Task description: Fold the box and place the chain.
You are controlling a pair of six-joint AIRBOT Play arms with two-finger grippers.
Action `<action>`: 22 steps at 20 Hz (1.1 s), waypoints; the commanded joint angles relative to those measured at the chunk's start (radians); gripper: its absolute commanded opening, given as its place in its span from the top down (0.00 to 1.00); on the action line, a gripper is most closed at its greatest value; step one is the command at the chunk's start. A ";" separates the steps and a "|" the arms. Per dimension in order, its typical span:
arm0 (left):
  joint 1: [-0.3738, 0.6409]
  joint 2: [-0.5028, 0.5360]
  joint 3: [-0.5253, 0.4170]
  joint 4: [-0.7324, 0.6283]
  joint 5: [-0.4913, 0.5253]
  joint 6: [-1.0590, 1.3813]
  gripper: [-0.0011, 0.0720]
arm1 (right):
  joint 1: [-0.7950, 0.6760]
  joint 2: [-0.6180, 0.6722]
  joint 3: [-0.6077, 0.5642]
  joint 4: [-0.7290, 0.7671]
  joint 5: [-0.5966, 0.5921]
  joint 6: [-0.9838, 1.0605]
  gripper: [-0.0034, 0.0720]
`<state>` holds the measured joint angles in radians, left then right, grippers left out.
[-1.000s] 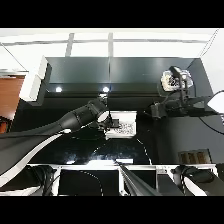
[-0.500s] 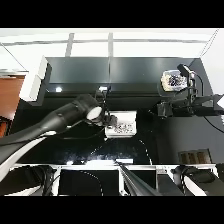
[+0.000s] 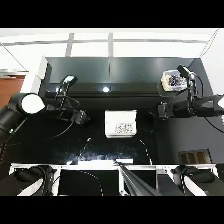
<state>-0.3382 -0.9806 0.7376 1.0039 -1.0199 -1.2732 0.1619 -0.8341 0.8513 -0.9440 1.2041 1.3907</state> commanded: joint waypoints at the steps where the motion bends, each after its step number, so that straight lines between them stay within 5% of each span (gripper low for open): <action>1: 0.116 -0.003 -0.187 -0.534 0.048 0.612 0.17 | 0.000 0.000 0.000 -0.003 0.004 0.007 0.45; 3: 0.071 -0.050 -0.229 -0.532 0.051 0.898 0.13 | 0.000 0.000 0.000 -0.003 0.005 0.008 0.45; 4: 0.042 -0.080 -0.234 -0.523 0.053 0.997 0.02 | 0.000 0.000 0.000 -0.003 0.005 0.009 0.45; 9: -0.009 -0.179 -0.230 -0.513 0.150 1.185 0.01 | 0.000 0.000 0.000 -0.002 0.006 0.017 0.45; 22: -0.068 -0.188 -0.230 -0.486 0.167 1.454 0.01 | 0.000 0.000 0.000 -0.003 0.001 0.019 0.46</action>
<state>-0.3756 -1.1645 0.5083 0.5186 -0.8875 0.1207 0.1619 -0.8341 0.8513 -0.9463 1.2079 1.4101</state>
